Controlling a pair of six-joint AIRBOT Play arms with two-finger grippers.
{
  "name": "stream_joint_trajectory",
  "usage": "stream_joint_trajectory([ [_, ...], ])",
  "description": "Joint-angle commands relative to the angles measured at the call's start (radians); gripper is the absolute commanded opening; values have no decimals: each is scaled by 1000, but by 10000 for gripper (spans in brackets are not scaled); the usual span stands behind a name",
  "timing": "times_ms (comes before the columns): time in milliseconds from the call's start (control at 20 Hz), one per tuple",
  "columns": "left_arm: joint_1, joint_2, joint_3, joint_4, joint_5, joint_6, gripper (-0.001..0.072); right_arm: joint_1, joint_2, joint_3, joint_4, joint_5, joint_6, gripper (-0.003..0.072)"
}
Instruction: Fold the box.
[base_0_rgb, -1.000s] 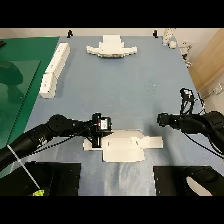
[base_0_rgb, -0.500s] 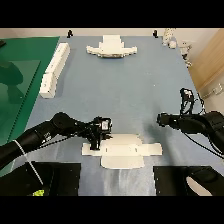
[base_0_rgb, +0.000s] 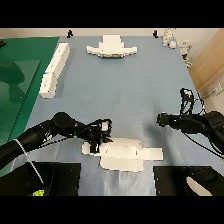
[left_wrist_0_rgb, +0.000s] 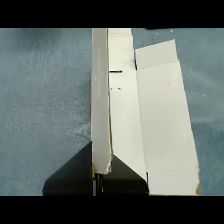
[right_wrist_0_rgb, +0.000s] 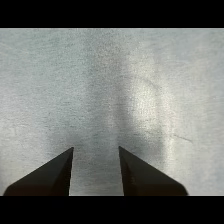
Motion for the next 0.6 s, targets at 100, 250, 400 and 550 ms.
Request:
stream_joint_trajectory([
  [100,0,2,0,3,40,-112,17,0,0,0,0,0,0,469],
  [250,0,23,11,4,130,-106,17,0,0,1,2,0,0,469],
  [400,0,38,42,21,145,-65,17,0,0,1,7,0,0,469],
  [550,0,38,71,113,183,-62,17,0,0,1,6,0,0,469],
])
